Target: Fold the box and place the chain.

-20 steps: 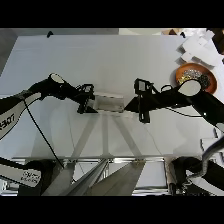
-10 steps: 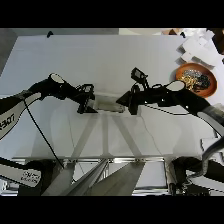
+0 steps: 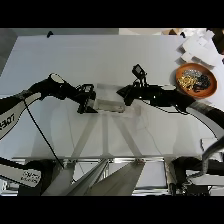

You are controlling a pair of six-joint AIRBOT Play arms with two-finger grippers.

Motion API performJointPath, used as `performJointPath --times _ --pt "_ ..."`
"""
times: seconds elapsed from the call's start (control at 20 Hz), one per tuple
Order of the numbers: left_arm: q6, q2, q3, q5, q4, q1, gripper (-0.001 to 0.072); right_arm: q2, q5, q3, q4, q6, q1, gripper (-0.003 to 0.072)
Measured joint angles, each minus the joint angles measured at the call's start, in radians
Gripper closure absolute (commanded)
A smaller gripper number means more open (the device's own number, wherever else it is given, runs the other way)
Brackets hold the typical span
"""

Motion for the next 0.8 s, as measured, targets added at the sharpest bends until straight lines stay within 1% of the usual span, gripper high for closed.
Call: performJointPath --times 0.1,0.2,0.4,0.45,0.5,0.55,0.7,0.75,0.8 --pt "0.002 0.000 0.000 0.000 0.000 0.000 0.0502 0.012 0.038 0.000 -0.016 -0.018 0.000 0.0676" --pt "0.002 0.000 0.000 0.000 0.000 0.000 0.0502 0.048 0.091 0.000 -0.064 -0.023 -0.006 0.0676" --pt "0.002 0.000 0.000 0.000 0.001 0.000 0.0502 0.173 0.219 -0.005 -0.210 0.008 -0.073 0.0672" --pt "0.002 0.000 0.000 0.000 0.001 0.000 0.0502 0.204 0.237 -0.011 -0.237 0.016 -0.091 0.0648" --pt "0.002 0.000 0.000 0.000 0.001 0.000 0.0502 0.235 0.251 -0.021 -0.260 0.022 -0.109 0.0598" --pt "0.002 0.000 0.000 0.000 0.001 0.000 0.0502 0.258 0.256 -0.034 -0.282 0.023 -0.123 0.0575" --pt "0.002 0.000 0.000 0.000 0.001 0.000 0.0502 0.295 0.240 -0.087 -0.358 0.012 -0.143 0.0542" --pt "0.002 0.000 0.000 0.000 0.001 0.000 0.0502 0.297 0.233 -0.101 -0.388 -0.007 -0.144 0.0470" --pt "0.002 0.000 0.000 0.000 0.001 0.000 0.0502 0.296 0.228 -0.112 -0.417 -0.035 -0.143 0.0447"
